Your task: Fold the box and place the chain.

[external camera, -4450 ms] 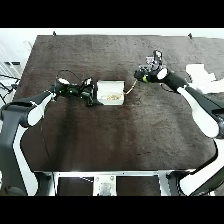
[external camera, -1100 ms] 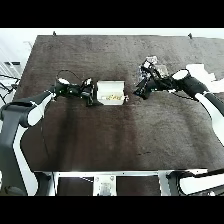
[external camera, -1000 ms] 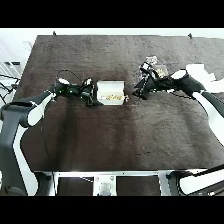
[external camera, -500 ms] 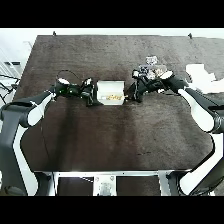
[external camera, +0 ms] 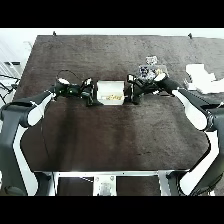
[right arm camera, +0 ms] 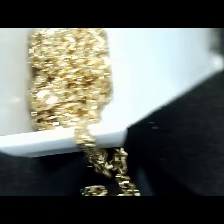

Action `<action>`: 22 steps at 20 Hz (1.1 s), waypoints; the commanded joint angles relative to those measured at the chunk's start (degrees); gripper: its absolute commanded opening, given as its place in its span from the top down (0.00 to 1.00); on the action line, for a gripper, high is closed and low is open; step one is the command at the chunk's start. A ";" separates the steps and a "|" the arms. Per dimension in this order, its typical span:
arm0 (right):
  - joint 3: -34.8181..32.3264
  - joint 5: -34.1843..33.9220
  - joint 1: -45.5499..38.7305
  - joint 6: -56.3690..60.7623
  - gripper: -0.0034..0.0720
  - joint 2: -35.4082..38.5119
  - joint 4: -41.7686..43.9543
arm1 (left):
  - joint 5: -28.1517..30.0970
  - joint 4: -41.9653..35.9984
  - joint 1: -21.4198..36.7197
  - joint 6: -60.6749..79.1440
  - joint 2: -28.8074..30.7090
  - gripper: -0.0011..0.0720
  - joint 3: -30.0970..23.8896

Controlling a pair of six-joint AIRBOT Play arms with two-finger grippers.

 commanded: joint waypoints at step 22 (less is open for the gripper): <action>0.79 6.49 3.56 12.15 0.94 16.87 4.48 | 0.02 0.02 0.04 0.00 0.02 0.58 0.04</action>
